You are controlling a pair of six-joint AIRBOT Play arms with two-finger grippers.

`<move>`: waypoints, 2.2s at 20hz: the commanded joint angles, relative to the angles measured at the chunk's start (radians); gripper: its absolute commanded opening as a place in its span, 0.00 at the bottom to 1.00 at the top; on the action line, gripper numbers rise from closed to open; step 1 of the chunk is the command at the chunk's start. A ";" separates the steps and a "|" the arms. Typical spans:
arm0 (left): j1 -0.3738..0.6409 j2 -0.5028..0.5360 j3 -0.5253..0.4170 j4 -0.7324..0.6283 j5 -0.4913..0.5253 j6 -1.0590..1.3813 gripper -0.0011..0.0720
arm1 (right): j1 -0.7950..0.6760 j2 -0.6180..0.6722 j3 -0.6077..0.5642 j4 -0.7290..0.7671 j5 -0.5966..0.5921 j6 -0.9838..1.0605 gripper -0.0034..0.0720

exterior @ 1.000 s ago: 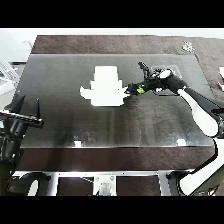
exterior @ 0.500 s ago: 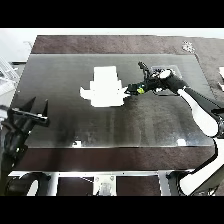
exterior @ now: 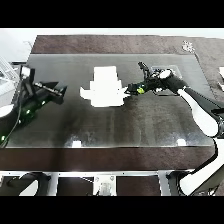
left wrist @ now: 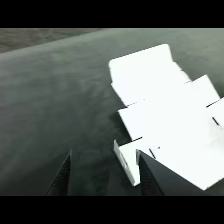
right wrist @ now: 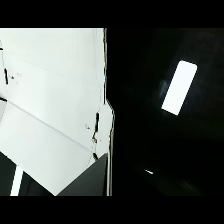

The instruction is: Fold the box and place the chain.

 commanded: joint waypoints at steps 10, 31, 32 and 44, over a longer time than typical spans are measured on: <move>0.000 -0.370 0.339 0.054 -0.121 -0.043 0.56 | 0.000 0.001 0.000 0.003 -0.015 0.003 0.07; -0.010 -0.961 0.964 0.506 -0.545 -0.730 0.70 | -0.007 0.000 -0.001 -0.001 -0.023 0.016 0.07; -0.010 -0.988 0.997 0.516 -0.556 -0.750 0.70 | -0.007 0.000 -0.001 -0.001 -0.023 0.015 0.07; -0.058 -1.091 1.193 0.574 -0.575 -0.861 0.70 | -0.007 0.000 -0.001 -0.001 -0.022 -0.002 0.07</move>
